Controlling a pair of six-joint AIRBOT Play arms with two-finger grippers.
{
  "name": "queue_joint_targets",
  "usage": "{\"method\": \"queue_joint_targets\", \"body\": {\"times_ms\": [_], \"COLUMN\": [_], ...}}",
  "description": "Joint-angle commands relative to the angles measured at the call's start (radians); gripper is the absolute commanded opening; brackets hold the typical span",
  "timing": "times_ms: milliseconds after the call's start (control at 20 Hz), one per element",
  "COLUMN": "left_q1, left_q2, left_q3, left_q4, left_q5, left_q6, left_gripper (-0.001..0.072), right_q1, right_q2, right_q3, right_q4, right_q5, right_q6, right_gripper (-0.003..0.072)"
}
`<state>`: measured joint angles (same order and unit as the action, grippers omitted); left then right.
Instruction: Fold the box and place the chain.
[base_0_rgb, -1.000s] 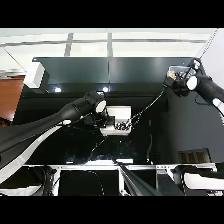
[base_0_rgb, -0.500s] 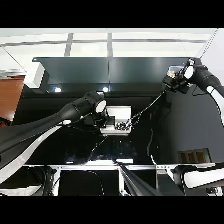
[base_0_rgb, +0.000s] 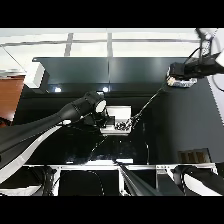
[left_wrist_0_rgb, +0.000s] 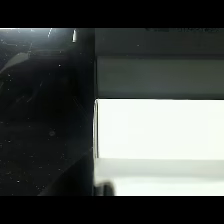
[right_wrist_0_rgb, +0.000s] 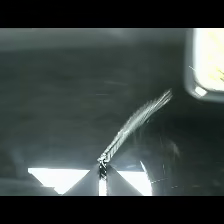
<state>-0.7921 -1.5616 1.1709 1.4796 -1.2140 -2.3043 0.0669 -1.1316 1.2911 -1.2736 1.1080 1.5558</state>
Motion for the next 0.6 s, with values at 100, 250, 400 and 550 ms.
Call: {"method": "queue_joint_targets", "body": {"times_ms": [100,250,400,550], "left_q1": [0.001,0.001,0.001,0.001], "left_q2": [0.0,0.0,0.0,0.0], "left_q3": [0.0,0.0,0.0,0.0], "left_q4": [0.0,0.0,0.0,0.0], "left_q5": [0.002,0.001,0.001,0.001], "left_q6": [0.0,0.0,0.0,0.0], "left_gripper": [0.0031,0.0031,0.0031,0.0031], "right_q1": [0.104,0.168,0.258,0.328], "right_q2": [0.293,0.299,0.267,0.223], "right_q3": [0.001,0.001,-0.019,-0.084], "right_q4": [0.208,0.359,0.358,0.359], "right_q5": [0.083,0.15,0.143,0.127], "right_q6": [-0.05,-0.106,-0.106,-0.106], "right_gripper": [0.0013,0.0012,0.0012,0.0012]}}
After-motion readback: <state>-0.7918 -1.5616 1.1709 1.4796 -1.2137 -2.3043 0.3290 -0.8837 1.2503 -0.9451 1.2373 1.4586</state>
